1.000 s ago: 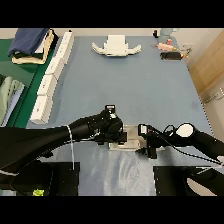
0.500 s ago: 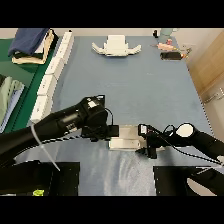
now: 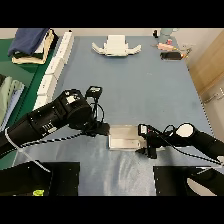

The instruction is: Fold the box.

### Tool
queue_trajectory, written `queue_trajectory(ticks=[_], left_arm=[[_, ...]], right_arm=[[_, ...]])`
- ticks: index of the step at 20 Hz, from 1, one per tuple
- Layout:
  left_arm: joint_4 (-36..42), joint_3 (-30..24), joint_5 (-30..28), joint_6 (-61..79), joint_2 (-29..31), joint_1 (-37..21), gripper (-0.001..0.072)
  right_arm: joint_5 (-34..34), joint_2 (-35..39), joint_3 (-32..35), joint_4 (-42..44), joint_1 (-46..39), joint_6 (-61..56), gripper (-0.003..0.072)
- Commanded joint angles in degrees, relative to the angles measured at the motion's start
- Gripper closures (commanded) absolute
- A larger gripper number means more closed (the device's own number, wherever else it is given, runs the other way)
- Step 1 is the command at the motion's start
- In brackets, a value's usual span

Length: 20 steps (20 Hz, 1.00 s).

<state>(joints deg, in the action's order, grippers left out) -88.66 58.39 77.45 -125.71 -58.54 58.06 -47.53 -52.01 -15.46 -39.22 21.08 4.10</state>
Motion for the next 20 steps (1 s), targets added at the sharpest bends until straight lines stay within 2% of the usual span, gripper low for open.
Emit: queue_trajectory(ticks=[1, 4, 7, 8, 9, 10, 12, 14, 17, 20], left_arm=[[1.5, -1.3, -2.5, 18.8, 1.7, -4.0, 0.0695], [6.9, -10.2, -7.8, 45.2, 6.6, -16.2, 0.0696], [21.9, -19.4, -12.8, 83.1, 10.1, -24.9, 0.0691], [27.3, -21.3, -13.9, 93.1, 10.1, -26.1, 0.0459], [32.2, -23.3, -17.0, 100.3, 10.0, -26.4, 0.0068], [35.8, -25.3, -21.4, 105.2, 9.9, -26.2, 0.0014], [42.1, -29.0, -29.9, 114.5, 9.9, -25.2, 0.0013], [47.3, -32.2, -33.8, 124.7, 9.7, -24.1, 0.0013], [52.8, -34.8, -34.0, 132.9, 6.6, -23.8, 0.0014], [58.1, -35.0, -34.7, 139.4, 2.8, -23.8, 0.0014]], right_arm=[[0.0, 0.0, 0.0, 0.0, 0.0, 0.0, 0.0113], [0.0, 0.0, 0.0, 0.0, 0.0, 0.0, 0.0112], [0.0, 0.0, 0.0, 0.0, 0.0, 0.0, 0.0113], [0.0, 0.0, 0.0, 0.0, 0.0, 0.0, 0.0112], [0.0, 0.0, 0.0, 0.0, 0.0, 0.0, 0.0113], [0.0, 0.1, 0.0, 0.0, 0.0, 0.0, 0.0113], [0.0, 0.0, 0.0, 0.0, 0.0, 0.0, 0.0112], [0.0, 0.0, 0.0, 0.0, 0.0, 0.0, 0.0113], [0.0, 0.0, 0.0, 0.0, 0.0, 0.0, 0.0112], [0.0, 0.1, 0.0, 0.0, 0.0, 0.0, 0.0113]])
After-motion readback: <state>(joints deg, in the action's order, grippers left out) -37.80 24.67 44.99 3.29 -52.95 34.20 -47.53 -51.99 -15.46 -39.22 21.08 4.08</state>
